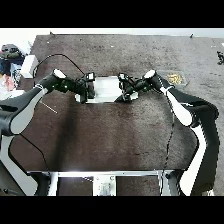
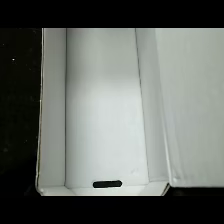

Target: Fold the box and place the chain.

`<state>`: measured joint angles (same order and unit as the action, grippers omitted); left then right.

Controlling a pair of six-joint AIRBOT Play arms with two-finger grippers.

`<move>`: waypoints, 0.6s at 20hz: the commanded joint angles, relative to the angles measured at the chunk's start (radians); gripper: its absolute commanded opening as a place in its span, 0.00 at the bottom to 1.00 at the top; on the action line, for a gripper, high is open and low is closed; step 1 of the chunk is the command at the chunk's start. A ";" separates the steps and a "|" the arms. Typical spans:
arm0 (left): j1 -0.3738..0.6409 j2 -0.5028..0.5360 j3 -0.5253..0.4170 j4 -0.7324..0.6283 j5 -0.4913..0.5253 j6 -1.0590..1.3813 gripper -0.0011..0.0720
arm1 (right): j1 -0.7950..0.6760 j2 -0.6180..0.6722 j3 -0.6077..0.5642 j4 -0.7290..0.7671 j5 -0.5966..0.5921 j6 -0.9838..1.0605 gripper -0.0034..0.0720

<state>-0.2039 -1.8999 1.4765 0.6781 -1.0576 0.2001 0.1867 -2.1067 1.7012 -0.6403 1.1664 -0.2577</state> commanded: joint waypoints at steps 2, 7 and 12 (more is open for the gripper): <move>-0.001 -0.003 -0.001 -0.045 -0.022 0.019 0.24 | 0.001 -0.001 0.000 0.000 0.000 0.000 0.63; -0.001 -0.004 0.000 -0.092 -0.044 0.022 0.24 | 0.001 -0.001 0.000 0.000 0.000 0.000 0.63; -0.001 -0.005 -0.004 -0.105 -0.054 0.044 0.28 | 0.001 -0.001 0.000 0.000 0.000 0.000 0.63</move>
<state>-0.2039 -1.9038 1.4738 0.5903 -1.1030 0.2321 0.1864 -2.1067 1.7016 -0.6403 1.1667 -0.2581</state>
